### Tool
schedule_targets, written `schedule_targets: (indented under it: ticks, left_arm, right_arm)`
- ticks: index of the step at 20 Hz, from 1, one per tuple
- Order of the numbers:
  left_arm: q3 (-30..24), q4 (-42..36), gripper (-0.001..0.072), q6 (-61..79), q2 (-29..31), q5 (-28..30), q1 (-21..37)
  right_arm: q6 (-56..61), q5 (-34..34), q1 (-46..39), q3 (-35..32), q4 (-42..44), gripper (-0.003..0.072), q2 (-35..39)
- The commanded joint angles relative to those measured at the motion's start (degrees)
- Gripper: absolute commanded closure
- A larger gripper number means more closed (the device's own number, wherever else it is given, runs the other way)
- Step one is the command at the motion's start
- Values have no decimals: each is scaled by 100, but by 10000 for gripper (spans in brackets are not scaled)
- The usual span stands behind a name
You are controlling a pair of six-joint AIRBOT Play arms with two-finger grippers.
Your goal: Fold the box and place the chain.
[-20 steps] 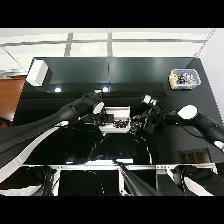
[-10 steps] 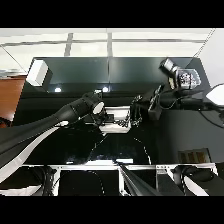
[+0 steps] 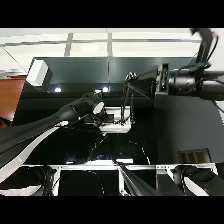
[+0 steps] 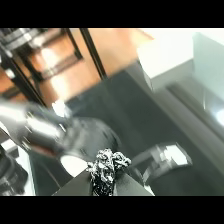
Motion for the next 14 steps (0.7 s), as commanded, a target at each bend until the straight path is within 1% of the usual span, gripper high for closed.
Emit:
schedule_targets:
  ticks: [1, 4, 6, 10, 14]
  left_arm:
    - [0, 0, 679, 2, -2, -2, 2]
    - [0, 0, 679, 2, -2, -2, 2]
    - [0, 0, 679, 2, -2, -2, 2]
    - [0, 0, 679, 2, -2, -4, 2]
    - [0, 0, 679, 2, -2, -2, 2]
  right_arm:
    - [15, -61, 37, 485, 286, 670, 4]
    - [15, -195, 37, 1014, 282, 670, 4]
    - [26, -273, 37, 1248, 286, 670, 4]
    - [363, -179, 37, 1274, 280, 670, -24]
    - [1132, 376, 122, 1091, -160, 670, -262]
